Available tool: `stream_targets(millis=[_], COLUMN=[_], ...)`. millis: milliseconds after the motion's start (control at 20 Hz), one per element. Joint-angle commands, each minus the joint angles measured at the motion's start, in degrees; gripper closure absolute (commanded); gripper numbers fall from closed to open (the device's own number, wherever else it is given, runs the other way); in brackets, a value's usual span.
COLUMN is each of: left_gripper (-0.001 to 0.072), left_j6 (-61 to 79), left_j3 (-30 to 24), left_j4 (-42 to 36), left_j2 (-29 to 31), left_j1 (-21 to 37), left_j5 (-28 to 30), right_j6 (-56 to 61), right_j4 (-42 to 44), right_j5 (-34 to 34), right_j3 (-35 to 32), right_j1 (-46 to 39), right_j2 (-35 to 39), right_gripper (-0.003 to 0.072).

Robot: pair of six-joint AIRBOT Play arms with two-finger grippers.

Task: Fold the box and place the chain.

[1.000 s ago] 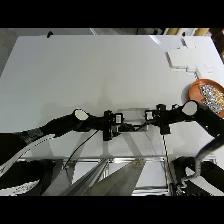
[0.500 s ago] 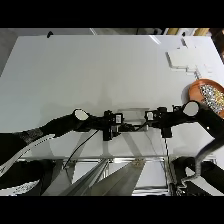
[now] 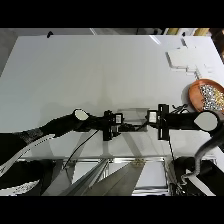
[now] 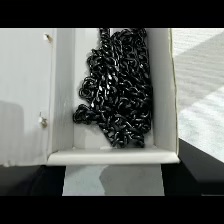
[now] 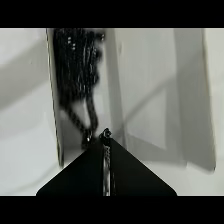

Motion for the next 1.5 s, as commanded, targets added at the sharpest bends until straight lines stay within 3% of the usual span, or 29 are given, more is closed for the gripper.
stream_targets(millis=[0, 250, 450, 600, 650, 700, 750, 1000, 1200, 1450], left_gripper=[0.0506, 0.0506, 0.0506, 0.0505, 0.0506, 0.0506, 0.0506, 0.0506, 0.0506, 0.0505], left_j6=[0.02, 0.02, 0.02, 0.02, 0.02, 0.02, 0.02, 0.02, 0.02, 0.02], left_j3=[-0.02, -0.02, -0.02, -0.02, -0.02, -0.02, -0.02, -0.02, -0.02, -0.02], left_j4=[0.00, 0.00, 0.00, 0.00, 0.00, 0.00, 0.02, 0.00, 0.00, 0.00], left_j2=[0.04, 0.04, 0.04, 0.04, 0.04, 0.04, 0.04, 0.04, 0.04, 0.04], left_j1=[-0.02, -0.02, -0.02, -0.02, -0.02, -0.02, -0.02, -0.02, -0.02, -0.02], left_j5=[0.00, 0.00, 0.00, 0.02, 0.00, 0.00, 0.00, 0.00, 0.00, 0.00], right_j6=[2.36, 7.23, 7.32, 7.34, 7.37, 7.34, 7.32, 3.56, -5.73, -11.15], right_j4=[5.11, 5.03, 4.46, 0.46, -1.44, -2.27, -2.58, -3.65, -4.44, -8.66], right_j5=[-7.72, -17.51, -21.29, -20.72, -19.80, -18.36, -16.24, -4.87, -2.58, -2.99], right_j3=[-0.02, -0.02, 0.00, 0.20, 0.37, 0.48, 0.48, 0.44, 0.11, -1.38], right_j1=[8.59, 20.41, 23.63, 23.54, 22.99, 21.64, 19.30, 0.35, -12.04, -14.99], right_j2=[1.14, -6.29, -9.90, -8.48, -7.56, -6.67, -5.62, -2.80, -2.97, -7.96], right_gripper=[0.0670, 0.0670, 0.0668, 0.0597, 0.0516, 0.0458, 0.0445, 0.0445, 0.0446, 0.0447])
